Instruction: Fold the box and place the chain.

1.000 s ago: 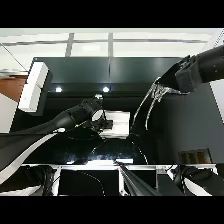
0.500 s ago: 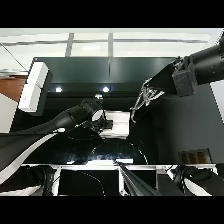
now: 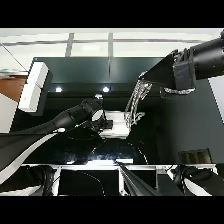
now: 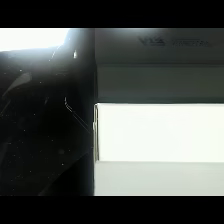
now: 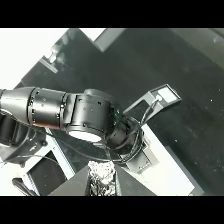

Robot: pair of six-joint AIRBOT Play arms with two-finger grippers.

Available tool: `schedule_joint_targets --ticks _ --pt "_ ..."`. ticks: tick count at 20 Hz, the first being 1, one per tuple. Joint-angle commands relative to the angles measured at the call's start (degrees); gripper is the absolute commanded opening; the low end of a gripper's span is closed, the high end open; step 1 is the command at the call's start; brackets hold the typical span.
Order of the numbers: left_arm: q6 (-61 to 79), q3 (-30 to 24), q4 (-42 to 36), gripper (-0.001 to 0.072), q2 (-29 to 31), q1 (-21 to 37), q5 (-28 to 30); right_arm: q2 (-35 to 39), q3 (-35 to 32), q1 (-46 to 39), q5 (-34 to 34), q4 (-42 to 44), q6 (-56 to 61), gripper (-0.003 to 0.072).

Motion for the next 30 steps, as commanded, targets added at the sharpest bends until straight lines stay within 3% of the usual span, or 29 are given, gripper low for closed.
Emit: schedule_joint_targets --ticks 1,8,16,24,30 --pt "0.0 0.0 0.0 0.0029 0.0 0.0 0.0 0.0 0.0 0.5 0.6 0.1 0.0 0.0022" --pt "0.0 0.0 0.0 0.0030 0.0 0.0 0.0 -1.8 -2.2 6.3 2.9 -0.7 -0.1 0.0022" --pt "0.0 0.0 0.0 0.0029 0.0 0.0 0.0 -1.8 -12.9 8.8 5.1 -0.6 -0.3 0.0022" --pt "0.0 0.0 0.0 0.0029 0.0 0.0 0.0 -1.8 -27.8 9.3 15.6 -2.6 -0.4 0.0023" --pt "0.0 0.0 0.0 0.0029 0.0 0.0 0.0 -3.1 -32.4 9.3 19.9 -2.6 -0.4 0.0023"
